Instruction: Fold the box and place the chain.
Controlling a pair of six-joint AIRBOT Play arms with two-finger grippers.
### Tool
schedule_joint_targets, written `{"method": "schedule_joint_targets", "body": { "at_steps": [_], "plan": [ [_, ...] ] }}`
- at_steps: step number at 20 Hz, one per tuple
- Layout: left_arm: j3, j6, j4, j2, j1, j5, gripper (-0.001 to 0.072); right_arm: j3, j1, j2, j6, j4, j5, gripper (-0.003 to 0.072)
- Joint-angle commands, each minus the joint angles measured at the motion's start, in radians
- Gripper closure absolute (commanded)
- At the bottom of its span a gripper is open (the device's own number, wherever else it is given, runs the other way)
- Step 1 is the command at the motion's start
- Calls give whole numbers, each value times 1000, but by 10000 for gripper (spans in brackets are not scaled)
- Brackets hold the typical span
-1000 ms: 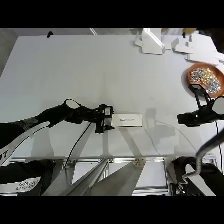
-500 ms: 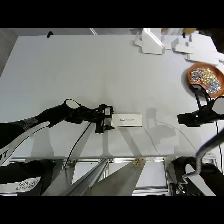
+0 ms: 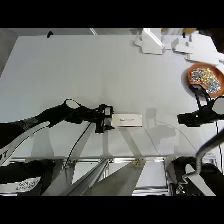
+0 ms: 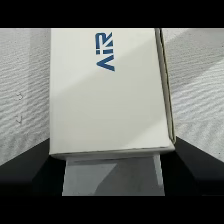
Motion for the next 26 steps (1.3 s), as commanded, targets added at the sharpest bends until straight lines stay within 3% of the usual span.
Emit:
{"method": "schedule_joint_targets", "body": {
  "at_steps": [1,6,9,13,19,23,26],
  "plan": [
    [0,0,0,1,0,0,456,-1,-1,1,0,0,0,668],
    [0,-37,9,19,7,-20,458,-1,-1,1,0,0,0,668],
    [0,-208,19,119,74,-14,448,-1,-1,1,0,0,0,668],
    [0,-477,184,331,288,44,435,-1,-1,1,0,0,0,668],
    [0,-1043,543,574,736,47,434,-1,-1,1,0,0,0,668],
    [0,-1383,818,598,958,42,434,-1,-1,1,0,0,0,668],
    [0,-1551,958,574,1025,33,432,-1,-1,1,0,0,0,668]
  ]
}}
